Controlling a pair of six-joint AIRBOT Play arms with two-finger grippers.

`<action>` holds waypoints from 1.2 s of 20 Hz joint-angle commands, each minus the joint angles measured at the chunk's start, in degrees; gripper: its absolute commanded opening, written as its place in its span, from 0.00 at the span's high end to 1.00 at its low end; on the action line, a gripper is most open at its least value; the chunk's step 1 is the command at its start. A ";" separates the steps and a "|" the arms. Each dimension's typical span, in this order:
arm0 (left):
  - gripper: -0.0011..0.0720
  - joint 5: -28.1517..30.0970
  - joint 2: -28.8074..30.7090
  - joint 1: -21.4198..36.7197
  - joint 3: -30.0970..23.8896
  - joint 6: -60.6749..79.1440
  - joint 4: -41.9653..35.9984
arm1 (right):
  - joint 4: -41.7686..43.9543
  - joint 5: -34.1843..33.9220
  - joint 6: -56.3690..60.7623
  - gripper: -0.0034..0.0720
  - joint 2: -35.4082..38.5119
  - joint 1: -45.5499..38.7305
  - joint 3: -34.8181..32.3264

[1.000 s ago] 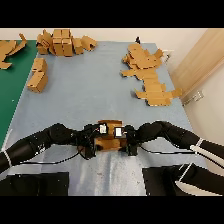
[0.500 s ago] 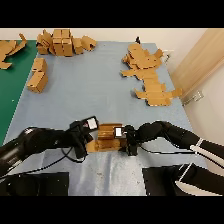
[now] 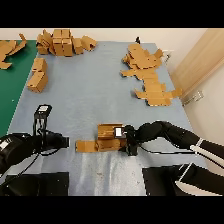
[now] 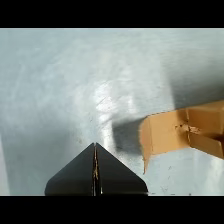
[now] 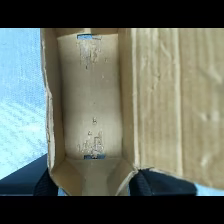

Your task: Fold the box.

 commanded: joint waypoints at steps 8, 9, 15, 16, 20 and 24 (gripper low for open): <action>0.97 7.89 -18.56 6.14 -2.43 17.11 -31.67 | 0.02 -0.02 0.02 0.29 0.00 -0.02 -0.04; 0.97 8.28 -19.34 6.14 -2.43 17.66 -32.02 | 0.04 -0.04 0.02 0.29 0.00 -0.02 -0.04; 0.97 8.17 -20.87 6.08 -3.43 18.05 -33.57 | 0.04 -0.02 0.02 0.29 0.00 -0.02 -0.02; 0.97 8.22 -20.87 6.08 -3.76 19.47 -35.39 | 0.04 -0.02 0.02 0.29 0.00 -0.02 -0.02; 0.97 8.37 -20.87 6.08 -4.09 23.58 -40.96 | 0.04 -0.02 0.02 0.29 0.00 -0.02 -0.04; 0.97 8.13 -20.87 6.05 -4.11 23.56 -41.77 | 0.04 -0.02 0.02 0.29 0.00 -0.02 -0.02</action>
